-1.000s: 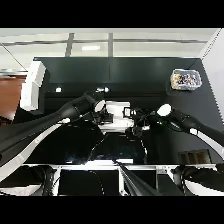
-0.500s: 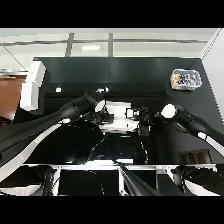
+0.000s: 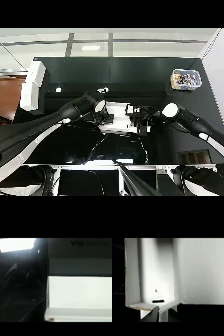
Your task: Fold the box and place the chain.
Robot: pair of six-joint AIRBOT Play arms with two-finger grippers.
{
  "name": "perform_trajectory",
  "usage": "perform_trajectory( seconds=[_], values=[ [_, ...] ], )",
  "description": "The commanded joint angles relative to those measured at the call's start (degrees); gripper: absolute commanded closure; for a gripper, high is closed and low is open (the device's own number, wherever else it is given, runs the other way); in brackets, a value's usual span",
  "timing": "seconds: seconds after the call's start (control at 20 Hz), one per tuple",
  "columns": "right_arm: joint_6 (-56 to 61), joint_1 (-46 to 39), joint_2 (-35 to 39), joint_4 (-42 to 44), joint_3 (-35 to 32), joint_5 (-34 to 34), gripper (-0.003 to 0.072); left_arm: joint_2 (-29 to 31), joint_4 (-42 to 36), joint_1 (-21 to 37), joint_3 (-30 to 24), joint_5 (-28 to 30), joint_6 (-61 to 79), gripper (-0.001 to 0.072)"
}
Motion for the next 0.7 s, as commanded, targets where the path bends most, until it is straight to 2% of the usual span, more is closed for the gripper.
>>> perform_trajectory(
  seconds=[0.0,0.15,0.45,0.65],
  values=[
    [2.8,0.0,0.0,2.6,0.0,1.2,0.0557,-0.1,0.0,0.0,0.0,0.2,-0.1,0.0682],
    [3.9,0.0,0.0,2.7,0.0,1.5,0.0557,-0.1,0.0,0.0,0.0,0.2,-0.1,0.0681],
    [3.9,0.0,-1.6,9.1,-0.1,1.4,0.0557,-0.1,0.0,0.0,0.0,0.2,-0.1,0.0681],
    [3.9,1.7,-3.6,10.2,-0.1,-0.5,0.0557,-0.1,-0.6,0.0,0.0,0.2,-0.1,0.0682]
  ],
)
